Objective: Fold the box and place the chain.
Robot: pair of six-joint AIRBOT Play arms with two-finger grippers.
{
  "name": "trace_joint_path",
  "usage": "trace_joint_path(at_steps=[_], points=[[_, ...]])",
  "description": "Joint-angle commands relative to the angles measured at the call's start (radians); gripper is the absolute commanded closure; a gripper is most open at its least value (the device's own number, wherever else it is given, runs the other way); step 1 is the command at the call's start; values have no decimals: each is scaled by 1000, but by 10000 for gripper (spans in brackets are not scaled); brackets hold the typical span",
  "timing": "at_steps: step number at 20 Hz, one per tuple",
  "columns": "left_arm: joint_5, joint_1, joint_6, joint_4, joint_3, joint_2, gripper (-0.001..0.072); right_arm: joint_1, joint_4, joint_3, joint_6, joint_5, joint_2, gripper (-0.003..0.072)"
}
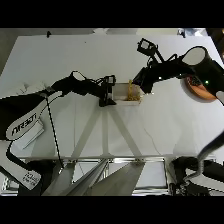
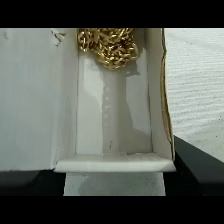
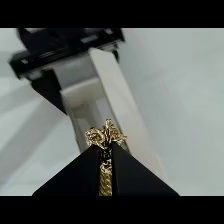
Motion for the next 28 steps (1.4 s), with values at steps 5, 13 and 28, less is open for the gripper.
trace_joint_path(at_steps=[5,13,28], points=[[0,0,0,0,1,0,426,111,7,1,-14,-79,-2,678],[0,0,0,0,1,0,426,124,-140,1,79,-64,-47,359],[0,0,0,1,1,0,426,-181,-263,-2,-168,158,-51,359]])
